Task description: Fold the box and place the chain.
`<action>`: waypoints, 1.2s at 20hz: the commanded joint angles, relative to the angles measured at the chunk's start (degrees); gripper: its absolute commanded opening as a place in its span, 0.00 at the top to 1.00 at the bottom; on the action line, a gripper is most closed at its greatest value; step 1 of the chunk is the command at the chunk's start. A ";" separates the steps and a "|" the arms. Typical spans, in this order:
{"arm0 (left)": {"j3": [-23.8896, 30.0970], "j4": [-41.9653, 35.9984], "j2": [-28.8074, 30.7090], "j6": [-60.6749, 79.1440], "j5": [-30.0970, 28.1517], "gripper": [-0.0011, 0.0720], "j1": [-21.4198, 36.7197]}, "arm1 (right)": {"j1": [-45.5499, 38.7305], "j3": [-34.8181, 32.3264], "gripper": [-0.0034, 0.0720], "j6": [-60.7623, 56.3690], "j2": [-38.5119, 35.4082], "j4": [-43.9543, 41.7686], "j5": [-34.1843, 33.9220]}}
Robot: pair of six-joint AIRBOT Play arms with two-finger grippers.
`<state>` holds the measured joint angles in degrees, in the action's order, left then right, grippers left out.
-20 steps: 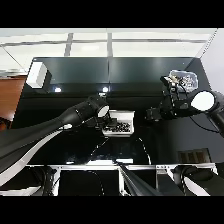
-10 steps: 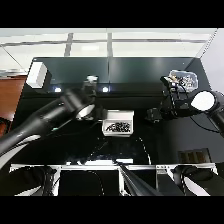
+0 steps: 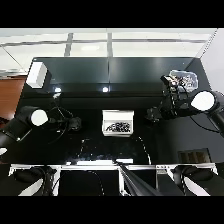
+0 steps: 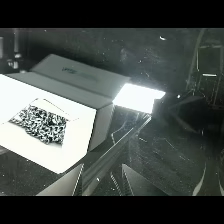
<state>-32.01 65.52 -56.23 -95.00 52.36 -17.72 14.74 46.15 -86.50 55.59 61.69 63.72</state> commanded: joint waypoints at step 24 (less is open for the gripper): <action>-0.90 -39.69 -16.41 117.98 -5.16 0.01 -6.23 | 0.02 -0.02 0.58 -1.16 0.04 -0.57 -1.22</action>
<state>-32.80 26.11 -71.90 22.55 47.70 -22.79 14.74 46.15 -87.64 55.59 61.25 62.59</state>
